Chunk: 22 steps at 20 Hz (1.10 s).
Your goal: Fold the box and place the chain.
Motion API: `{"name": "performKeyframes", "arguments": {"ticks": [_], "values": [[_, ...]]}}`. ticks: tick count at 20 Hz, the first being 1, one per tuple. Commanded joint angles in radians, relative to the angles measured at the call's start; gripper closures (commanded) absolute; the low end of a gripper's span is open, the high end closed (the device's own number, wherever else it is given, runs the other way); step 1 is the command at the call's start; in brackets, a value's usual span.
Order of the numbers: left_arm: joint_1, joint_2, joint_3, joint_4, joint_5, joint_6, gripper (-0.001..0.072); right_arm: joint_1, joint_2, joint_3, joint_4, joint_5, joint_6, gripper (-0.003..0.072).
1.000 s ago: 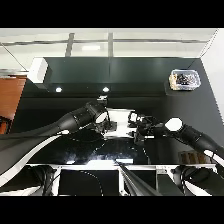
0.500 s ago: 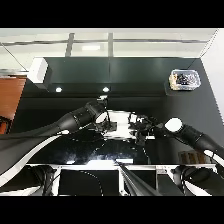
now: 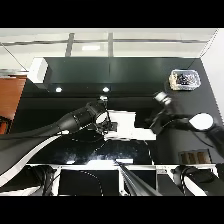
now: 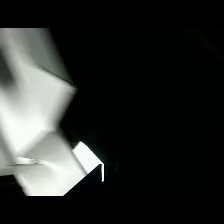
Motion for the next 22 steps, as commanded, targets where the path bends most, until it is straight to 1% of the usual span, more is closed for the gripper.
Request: {"name": "performKeyframes", "arguments": {"ticks": [1, 2, 3, 5, 6, 9, 10, 11, 13, 16, 19, 22], "values": [[0.0, -0.001, 0.001, 0.002, 0.003, -0.001, 0.0683, -0.303, 0.036, 0.0, -0.19, -0.018, 0.523, 0.067], [0.001, -0.001, 0.001, 0.003, 0.005, -0.001, 0.0683, -0.375, 0.004, -0.001, -0.189, 0.03, 0.604, 0.067], [0.001, -0.001, 0.001, 0.003, 0.004, -0.001, 0.0682, -0.421, -0.033, -0.002, -0.175, 0.092, 0.635, 0.067], [0.0, -0.001, 0.001, 0.003, 0.0, -0.001, 0.0683, -0.462, -0.11, -0.002, -0.125, 0.198, 0.634, 0.067], [0.001, -0.001, 0.001, 0.003, 0.002, -0.001, 0.0682, -0.462, -0.147, -0.002, -0.105, 0.24, 0.621, 0.067], [0.001, -0.001, 0.001, 0.003, 0.002, -0.001, 0.0683, -0.452, -0.271, -0.002, 0.066, 0.422, 0.451, 0.067], [0.001, -0.001, 0.001, 0.003, 0.002, -0.001, 0.0683, -0.434, -0.311, -0.002, 0.1, 0.467, 0.423, 0.067], [0.001, -0.001, 0.001, 0.003, 0.002, -0.001, 0.0682, -0.407, -0.34, -0.002, 0.104, 0.474, 0.419, 0.067], [0.0, -0.001, 0.001, 0.003, 0.002, -0.001, 0.0682, -0.342, -0.378, -0.002, 0.113, 0.443, 0.416, 0.067], [0.0, -0.001, 0.001, 0.003, 0.005, -0.001, 0.0682, -0.274, -0.401, -0.002, 0.196, 0.428, 0.336, 0.0669], [0.001, -0.001, 0.001, 0.003, 0.005, -0.001, 0.0683, -0.259, -0.405, -0.002, 0.25, 0.43, 0.28, 0.0669], [0.0, -0.001, 0.001, 0.003, 0.005, -0.001, 0.0682, -0.257, -0.405, -0.002, 0.322, 0.484, 0.2, 0.0669]]}}
